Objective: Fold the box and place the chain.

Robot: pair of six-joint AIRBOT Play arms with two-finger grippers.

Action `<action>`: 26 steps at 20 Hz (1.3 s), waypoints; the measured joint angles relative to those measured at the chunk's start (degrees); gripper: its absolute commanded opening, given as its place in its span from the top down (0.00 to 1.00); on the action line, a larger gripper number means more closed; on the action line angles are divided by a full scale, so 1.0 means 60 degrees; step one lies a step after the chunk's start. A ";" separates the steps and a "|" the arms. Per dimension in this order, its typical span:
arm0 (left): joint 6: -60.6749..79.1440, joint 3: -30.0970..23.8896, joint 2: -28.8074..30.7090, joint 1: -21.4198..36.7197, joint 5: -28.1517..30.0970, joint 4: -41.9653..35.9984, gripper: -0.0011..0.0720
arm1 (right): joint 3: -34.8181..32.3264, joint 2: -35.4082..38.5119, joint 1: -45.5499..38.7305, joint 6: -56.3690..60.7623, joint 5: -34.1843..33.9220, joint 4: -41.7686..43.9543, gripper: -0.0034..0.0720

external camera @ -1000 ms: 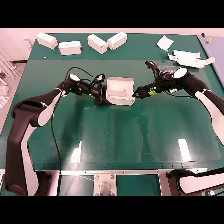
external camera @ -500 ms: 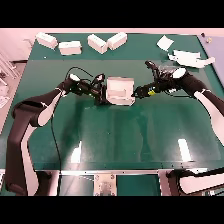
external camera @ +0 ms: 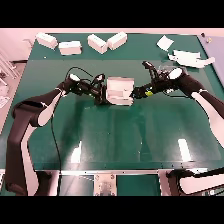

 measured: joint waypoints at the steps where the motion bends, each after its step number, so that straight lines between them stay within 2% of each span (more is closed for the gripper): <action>1: 0.0004 0.0000 0.0000 0.0000 0.0000 0.0000 0.27 | 0.0000 0.0000 0.0036 0.0113 -0.0015 -0.0091 0.46; 10: 0.0004 0.0000 0.0000 0.0000 -0.0011 0.0000 0.27 | 0.0011 -0.0007 0.0382 0.1450 -0.0397 -0.1071 0.46; 26: -0.0004 0.0000 0.0000 0.0000 -0.0022 -0.0004 0.27 | 0.0168 -0.0011 0.0707 0.2692 -0.0747 -0.1333 0.48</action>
